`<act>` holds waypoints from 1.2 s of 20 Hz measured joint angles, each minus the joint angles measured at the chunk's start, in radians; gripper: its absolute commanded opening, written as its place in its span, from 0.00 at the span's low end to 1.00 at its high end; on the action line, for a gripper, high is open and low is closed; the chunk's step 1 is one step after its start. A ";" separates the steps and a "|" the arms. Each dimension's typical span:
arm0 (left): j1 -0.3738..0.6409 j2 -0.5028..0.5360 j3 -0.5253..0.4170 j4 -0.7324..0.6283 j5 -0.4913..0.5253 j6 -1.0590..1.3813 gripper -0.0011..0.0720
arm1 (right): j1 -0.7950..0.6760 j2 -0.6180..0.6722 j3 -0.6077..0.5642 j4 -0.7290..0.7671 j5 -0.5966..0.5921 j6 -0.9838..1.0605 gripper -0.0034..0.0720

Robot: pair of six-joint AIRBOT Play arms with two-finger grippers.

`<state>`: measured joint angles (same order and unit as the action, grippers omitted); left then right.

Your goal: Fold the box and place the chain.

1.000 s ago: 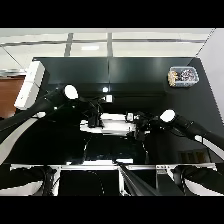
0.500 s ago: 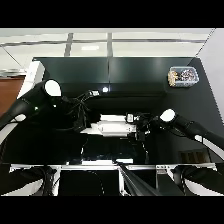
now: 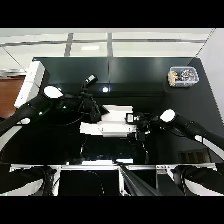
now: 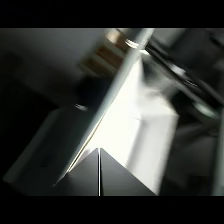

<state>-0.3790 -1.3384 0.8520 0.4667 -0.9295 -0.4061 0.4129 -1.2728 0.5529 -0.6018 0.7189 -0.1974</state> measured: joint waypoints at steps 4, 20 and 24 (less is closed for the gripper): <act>-0.025 -0.068 -0.003 0.043 0.056 -0.017 0.05 | 0.000 0.000 0.000 0.001 -0.002 0.003 0.62; 0.106 0.191 -0.064 0.289 -0.149 -0.074 0.10 | 0.000 0.000 0.000 0.002 -0.006 0.005 0.62; 0.112 0.272 -0.159 0.355 -0.198 -0.005 0.99 | 0.000 0.000 0.000 0.002 -0.006 0.006 0.62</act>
